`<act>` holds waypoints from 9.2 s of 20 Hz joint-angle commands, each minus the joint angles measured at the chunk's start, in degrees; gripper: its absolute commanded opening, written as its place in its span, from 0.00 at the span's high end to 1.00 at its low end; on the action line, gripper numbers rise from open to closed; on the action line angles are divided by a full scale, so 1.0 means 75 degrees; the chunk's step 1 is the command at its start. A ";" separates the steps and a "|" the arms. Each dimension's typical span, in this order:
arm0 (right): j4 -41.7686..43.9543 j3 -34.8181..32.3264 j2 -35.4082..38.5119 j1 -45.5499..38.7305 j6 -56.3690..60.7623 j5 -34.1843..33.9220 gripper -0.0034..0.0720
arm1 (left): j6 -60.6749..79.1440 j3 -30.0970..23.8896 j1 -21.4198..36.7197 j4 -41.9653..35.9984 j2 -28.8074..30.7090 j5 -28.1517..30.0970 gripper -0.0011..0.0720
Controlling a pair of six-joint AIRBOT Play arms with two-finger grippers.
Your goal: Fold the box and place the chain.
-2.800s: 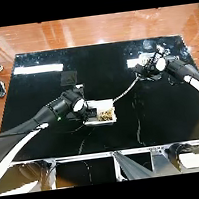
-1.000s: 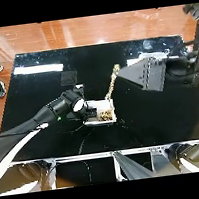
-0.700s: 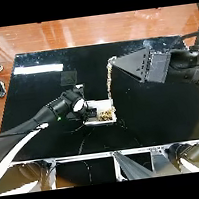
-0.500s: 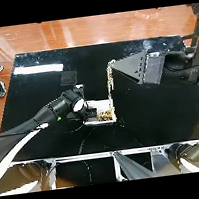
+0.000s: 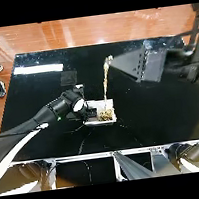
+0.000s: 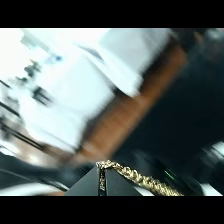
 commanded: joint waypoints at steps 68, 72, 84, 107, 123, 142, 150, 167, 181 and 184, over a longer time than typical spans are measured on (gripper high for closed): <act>-0.3124 -0.3142 -0.3453 0.1169 -0.7204 -0.0833 0.93 | -0.0003 0.0000 0.0006 0.0026 -0.0003 0.0012 0.95; -0.3331 -0.3136 -0.3299 0.1154 -0.6257 -0.0580 0.93 | -0.0003 0.0000 0.0006 0.0023 -0.0003 0.0006 0.95; -0.2975 -0.2964 -0.1064 0.0676 -0.5339 0.0312 0.93 | -0.0003 0.0000 0.0006 0.0023 -0.0003 0.0009 0.95; -0.1393 -0.1507 -0.1999 0.0455 -0.2538 0.1195 0.12 | -0.0003 0.0000 0.0006 0.0026 -0.0003 0.0029 0.95; -0.3383 -0.1515 -0.0300 -0.2544 -0.1230 0.4363 0.12 | 0.0402 0.0662 -0.0003 -0.0050 0.1116 -0.0901 0.13; -0.4922 0.2069 -0.5141 0.0970 0.0102 0.2057 0.01 | 0.5187 -0.2576 0.3960 -0.2241 0.6175 -0.0093 0.13; -0.4147 0.2095 -0.5546 0.1233 -0.1906 0.2973 0.01 | 0.6298 -0.2672 0.3958 -0.3596 0.4590 0.0985 0.14; -0.4704 0.2095 -0.5549 0.1288 -0.3013 0.3622 0.02 | 0.6341 -0.2675 0.4415 -0.3590 0.4587 0.0519 0.14; -0.5922 0.2098 -0.5543 0.2101 -0.2428 0.3506 0.22 | 0.6344 -0.2675 0.4672 -0.3538 0.4584 0.0589 0.14; -0.5890 0.2098 -0.5537 0.2127 -0.2428 0.3503 0.25 | 0.6347 -0.2675 0.4672 -0.3497 0.4584 0.0592 0.14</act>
